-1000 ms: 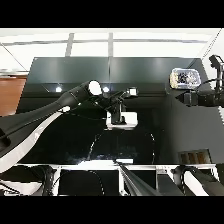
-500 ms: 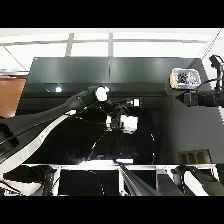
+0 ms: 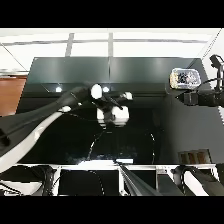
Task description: Fold the box and place the chain.
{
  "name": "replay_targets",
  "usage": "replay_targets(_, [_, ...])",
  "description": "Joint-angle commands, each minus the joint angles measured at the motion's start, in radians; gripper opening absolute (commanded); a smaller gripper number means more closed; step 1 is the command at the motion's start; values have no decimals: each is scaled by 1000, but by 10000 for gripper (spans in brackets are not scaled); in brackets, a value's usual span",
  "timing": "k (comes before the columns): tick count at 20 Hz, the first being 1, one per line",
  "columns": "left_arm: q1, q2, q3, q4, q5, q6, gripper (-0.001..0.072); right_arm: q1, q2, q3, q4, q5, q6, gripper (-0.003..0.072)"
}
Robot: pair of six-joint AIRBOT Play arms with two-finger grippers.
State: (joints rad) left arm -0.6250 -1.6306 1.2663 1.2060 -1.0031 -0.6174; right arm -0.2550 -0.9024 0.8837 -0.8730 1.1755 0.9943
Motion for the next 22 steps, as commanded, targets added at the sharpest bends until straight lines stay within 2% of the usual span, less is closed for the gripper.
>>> replay_targets(1, [167,63,3,154,-1,-201,350,0,1,1,1,-9,5,18])
replay_targets(5, [495,54,97,187,50,-422,353,0,1,1,7,-8,6,18])
replay_targets(8, [704,-19,262,189,98,-539,353,0,0,1,9,-8,27,18])
replay_targets(11, [849,-162,442,188,29,-627,353,0,1,1,8,-8,36,18])
replay_targets(14, [924,-305,588,180,-53,-614,353,14,1,1,8,-9,75,17])
replay_targets(17, [929,-420,701,180,-44,-565,353,45,0,1,7,-72,76,18])
replay_targets(20, [897,-507,771,206,-34,-509,353,72,0,1,8,-158,87,18])
replay_targets(22, [887,-522,772,233,1,-513,354,82,0,1,7,-164,95,18])
